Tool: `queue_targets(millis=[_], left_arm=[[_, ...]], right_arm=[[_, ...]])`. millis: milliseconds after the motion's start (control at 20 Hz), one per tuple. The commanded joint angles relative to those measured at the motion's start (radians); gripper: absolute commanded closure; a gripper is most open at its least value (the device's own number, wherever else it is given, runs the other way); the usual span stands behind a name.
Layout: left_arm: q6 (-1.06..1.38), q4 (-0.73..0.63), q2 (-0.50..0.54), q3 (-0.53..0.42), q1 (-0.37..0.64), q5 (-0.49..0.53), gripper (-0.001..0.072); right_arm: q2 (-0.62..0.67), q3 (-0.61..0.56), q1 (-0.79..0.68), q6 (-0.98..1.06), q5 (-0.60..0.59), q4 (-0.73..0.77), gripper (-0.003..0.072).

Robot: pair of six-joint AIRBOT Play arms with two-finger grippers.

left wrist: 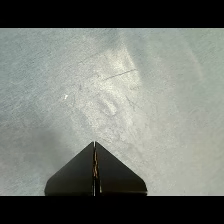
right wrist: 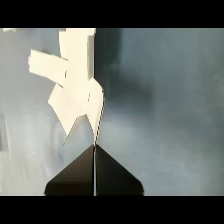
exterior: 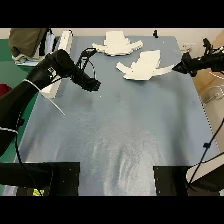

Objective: Fold the box.

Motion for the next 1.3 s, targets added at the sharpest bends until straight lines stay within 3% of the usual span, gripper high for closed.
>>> queue_targets(millis=[0, 250, 550, 650, 700, 800, 1250], left_arm=[[0.0, 0.0, 0.0, 0.001, 0.001, 0.0, 0.0696], [0.0, 0.0, 0.0, 0.001, 0.001, 0.0, 0.0696], [0.0, 0.0, 0.0, 0.001, 0.001, 0.0, 0.0696], [0.0, 0.0, 0.0, 0.001, 0.001, 0.0, 0.0696], [0.0, 0.0, 0.0, 0.001, 0.001, 0.0, 0.0696], [0.001, 0.0, 0.0, 0.001, 0.001, 0.0, 0.0696], [0.0, 0.0, 0.0, 0.001, 0.001, 0.0, 0.0696]], right_arm=[[0.257, -0.334, 0.074, 0.123, -0.045, -0.098, 0.0691], [0.639, -0.771, 0.096, 0.27, -0.05, -0.147, 0.0691], [0.972, -1.089, 0.095, 0.422, -0.036, -0.331, 0.0691], [1.003, -1.129, 0.095, 0.427, -0.066, -0.375, 0.0685], [1.002, -1.137, 0.095, 0.427, -0.075, -0.378, 0.0639], [0.984, -1.143, 0.095, 0.426, -0.097, -0.382, 0.0375], [0.867, -1.154, 0.095, 0.412, -0.136, -0.384, 0.0367]])
